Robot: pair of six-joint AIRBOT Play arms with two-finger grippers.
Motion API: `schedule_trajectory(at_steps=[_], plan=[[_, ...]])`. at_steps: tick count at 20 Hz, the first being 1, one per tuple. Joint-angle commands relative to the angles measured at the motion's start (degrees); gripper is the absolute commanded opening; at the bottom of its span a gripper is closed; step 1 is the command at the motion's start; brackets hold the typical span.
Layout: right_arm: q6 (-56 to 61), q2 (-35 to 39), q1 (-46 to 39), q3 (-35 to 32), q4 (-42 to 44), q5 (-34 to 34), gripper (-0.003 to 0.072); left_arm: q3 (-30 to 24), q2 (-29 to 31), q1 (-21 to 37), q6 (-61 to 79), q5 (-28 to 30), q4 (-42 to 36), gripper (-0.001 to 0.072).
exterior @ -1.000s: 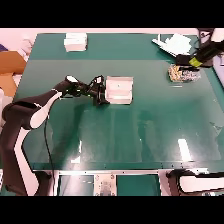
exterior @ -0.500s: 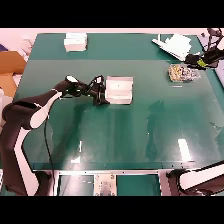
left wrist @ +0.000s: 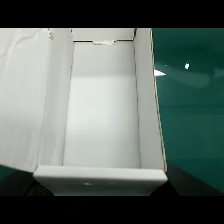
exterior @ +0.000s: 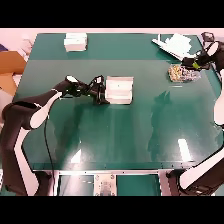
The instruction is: Fold the box and place the chain.
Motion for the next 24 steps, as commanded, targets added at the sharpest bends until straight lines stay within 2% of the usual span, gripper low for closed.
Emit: schedule_trajectory(at_steps=[1, 12, 19, 21, 22, 24], plan=[[-1.1, -3.4, -0.2, 0.6, -0.1, -2.4, 0.0268, 0.0, 0.0, 0.1, 0.0, 0.0, 0.0, 0.0362], [-1.1, -7.7, -0.2, 0.9, 0.5, -10.6, 0.0299, 0.0, 0.0, 0.1, 0.0, 0.0, 0.0, 0.0362], [-1.2, -9.9, -0.2, 0.9, 0.7, -12.1, 0.0292, 0.0, 0.0, 0.1, 0.0, 0.0, 0.0, 0.0362], [-1.3, -10.3, -0.2, 1.0, 0.7, -12.1, 0.0233, 0.0, 0.0, 0.1, 0.0, 0.0, 0.0, 0.0362], [-1.3, -10.3, -0.2, 1.0, 0.7, -12.1, 0.0141, 0.0, 0.0, 0.1, 0.0, 0.0, 0.0, 0.0362], [-1.3, -10.3, -0.1, 1.0, 0.7, -12.1, 0.0061, 0.0, 0.0, 0.1, 0.0, 0.0, 0.0, 0.0362]])
